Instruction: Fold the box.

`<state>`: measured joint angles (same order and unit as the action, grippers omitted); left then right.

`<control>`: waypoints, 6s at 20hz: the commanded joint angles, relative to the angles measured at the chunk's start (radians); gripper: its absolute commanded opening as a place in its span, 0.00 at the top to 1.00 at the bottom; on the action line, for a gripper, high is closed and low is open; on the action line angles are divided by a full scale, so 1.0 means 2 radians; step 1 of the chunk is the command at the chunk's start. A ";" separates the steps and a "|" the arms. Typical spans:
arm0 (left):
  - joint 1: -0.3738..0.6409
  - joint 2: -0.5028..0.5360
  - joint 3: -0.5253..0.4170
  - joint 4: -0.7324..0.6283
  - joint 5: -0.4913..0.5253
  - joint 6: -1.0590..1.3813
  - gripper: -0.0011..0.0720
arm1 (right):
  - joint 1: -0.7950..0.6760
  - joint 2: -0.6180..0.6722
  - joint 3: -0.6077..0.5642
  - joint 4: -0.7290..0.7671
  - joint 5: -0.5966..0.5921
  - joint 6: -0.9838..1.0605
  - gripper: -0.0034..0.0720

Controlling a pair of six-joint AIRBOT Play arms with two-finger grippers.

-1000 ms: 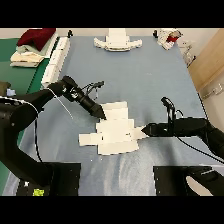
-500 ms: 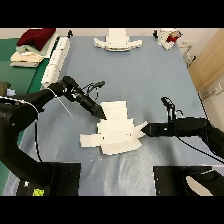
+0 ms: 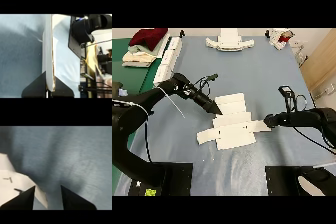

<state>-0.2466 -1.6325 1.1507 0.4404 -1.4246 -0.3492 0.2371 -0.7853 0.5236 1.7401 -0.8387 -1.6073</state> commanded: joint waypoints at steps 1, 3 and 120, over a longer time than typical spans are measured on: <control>-0.014 0.031 0.001 -0.003 0.011 0.065 0.98 | 0.000 0.000 0.017 -0.135 -0.018 0.113 0.31; -0.025 0.046 -0.006 0.009 0.019 0.077 0.98 | 0.000 0.001 0.017 -0.125 -0.017 0.133 0.31; -0.108 0.149 -0.180 0.027 0.187 0.188 0.97 | 0.289 0.019 -0.010 -0.095 -0.025 -0.201 0.00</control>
<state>-0.4618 -1.3346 0.7895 0.4934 -1.0492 0.0265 0.9432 -0.7670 0.5243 1.3472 -0.9432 -1.6917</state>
